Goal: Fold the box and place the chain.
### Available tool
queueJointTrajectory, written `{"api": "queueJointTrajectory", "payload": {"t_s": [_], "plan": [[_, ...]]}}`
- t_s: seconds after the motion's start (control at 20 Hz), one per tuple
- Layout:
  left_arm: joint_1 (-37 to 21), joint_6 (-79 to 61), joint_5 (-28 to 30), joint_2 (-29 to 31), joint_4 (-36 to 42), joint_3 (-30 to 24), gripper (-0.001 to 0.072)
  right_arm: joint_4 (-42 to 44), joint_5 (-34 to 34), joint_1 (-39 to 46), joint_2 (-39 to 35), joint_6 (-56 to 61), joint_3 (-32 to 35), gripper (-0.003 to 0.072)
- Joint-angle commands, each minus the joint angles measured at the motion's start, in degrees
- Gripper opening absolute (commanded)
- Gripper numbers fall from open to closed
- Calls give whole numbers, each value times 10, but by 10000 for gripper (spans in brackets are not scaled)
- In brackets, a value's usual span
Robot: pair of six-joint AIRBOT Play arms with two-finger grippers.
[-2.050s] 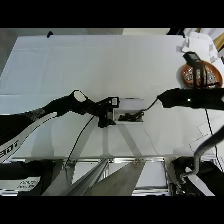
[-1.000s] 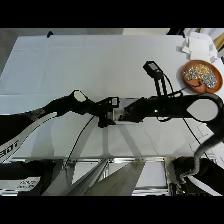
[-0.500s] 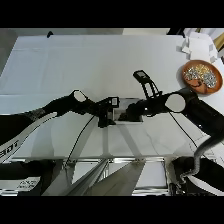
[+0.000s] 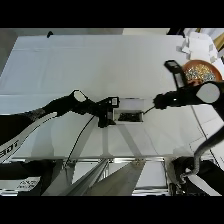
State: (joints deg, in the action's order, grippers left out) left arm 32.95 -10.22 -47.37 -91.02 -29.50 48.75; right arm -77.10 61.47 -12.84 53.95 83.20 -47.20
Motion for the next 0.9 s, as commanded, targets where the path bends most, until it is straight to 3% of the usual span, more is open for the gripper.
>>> {"api": "queueJointTrajectory", "payload": {"t_s": [0.0, 0.4, 0.85], "plan": [[0, 0, 0, 0, 0, 0, 310, -105, -5, 61, 4, 26, 10, 239], [0, 0, 0, 0, 0, 0, 310, -138, -159, 65, 203, 41, 23, 282], [0, 0, 0, 0, 1, 0, 310, -143, -207, 65, 255, 49, 23, 281]]}}
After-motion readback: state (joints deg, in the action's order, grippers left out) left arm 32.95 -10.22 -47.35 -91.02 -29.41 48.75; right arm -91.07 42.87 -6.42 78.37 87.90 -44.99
